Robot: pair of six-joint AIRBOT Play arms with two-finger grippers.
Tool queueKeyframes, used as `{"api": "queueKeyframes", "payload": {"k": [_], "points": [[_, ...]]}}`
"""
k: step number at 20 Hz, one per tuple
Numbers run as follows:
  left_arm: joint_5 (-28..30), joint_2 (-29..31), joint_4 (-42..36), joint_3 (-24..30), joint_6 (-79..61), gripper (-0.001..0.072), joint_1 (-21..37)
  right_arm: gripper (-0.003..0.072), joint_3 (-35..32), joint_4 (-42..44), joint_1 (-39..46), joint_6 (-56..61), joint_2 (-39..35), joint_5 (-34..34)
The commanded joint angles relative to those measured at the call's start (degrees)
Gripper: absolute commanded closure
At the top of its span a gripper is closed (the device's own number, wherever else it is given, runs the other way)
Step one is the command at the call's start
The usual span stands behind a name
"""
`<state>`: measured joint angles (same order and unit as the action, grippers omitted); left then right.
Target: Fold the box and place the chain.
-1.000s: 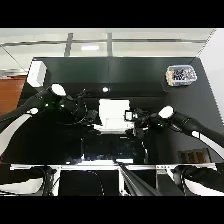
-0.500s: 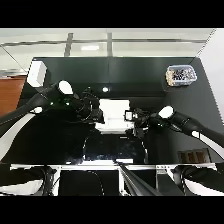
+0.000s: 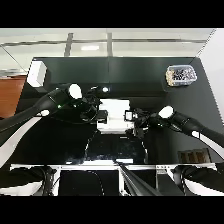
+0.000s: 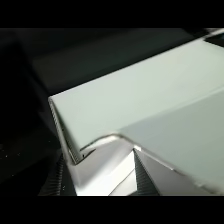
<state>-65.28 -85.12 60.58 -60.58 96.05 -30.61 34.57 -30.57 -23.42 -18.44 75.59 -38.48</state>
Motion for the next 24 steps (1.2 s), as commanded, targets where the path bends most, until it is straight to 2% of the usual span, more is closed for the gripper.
{"api": "queueKeyframes", "payload": {"k": [1, 5, 9, 12, 15, 19, 20, 21, 22, 24], "points": [[1.3, -0.2, 7.7, -0.4, 8.0, 0.0231, -3.1, 0.032, 0.1, 0.0, 0.0, 0.0, 0.0, 0.0], [2.4, -0.5, 16.9, -0.4, 16.6, 0.0231, -5.7, 0.032, 0.1, 0.0, 0.0, 0.0, 0.0, 0.0], [1.4, -0.9, 22.9, -1.1, 23.2, 0.0231, -7.6, 0.032, 0.1, 0.0, 0.0, 0.0, 0.0, 0.0], [-0.7, -2.2, 25.6, -3.2, 26.3, 0.023, -10.3, 0.032, 0.1, 0.0, 0.0, 0.0, 0.0, 0.0], [1.7, -2.3, 26.3, -4.0, 31.5, 0.0231, -11.7, 0.032, 0.1, 0.0, 0.0, 0.0, 0.0, 0.0], [0.5, -3.8, 26.4, -4.1, 34.4, 0.0231, -12.9, 0.032, 0.1, 0.0, 0.0, 0.0, 0.0, 0.0], [0.7, -3.9, 26.3, -4.1, 34.6, 0.0295, -13.0, 0.032, 0.1, 0.0, 0.0, 0.0, 0.0, -0.1], [0.8, -3.9, 26.4, -4.2, 34.6, 0.0402, -13.4, 0.032, 0.1, 0.0, 0.0, 0.0, 0.0, -0.1], [1.0, -3.9, 26.3, -4.4, 34.6, 0.0431, -13.4, 0.0321, 0.1, 0.0, 0.0, 0.0, 0.0, -0.1], [1.1, -3.9, 26.0, -4.9, 34.6, 0.0447, -13.4, 0.032, 0.1, 0.0, 0.0, 0.0, 0.0, 0.0]]}}
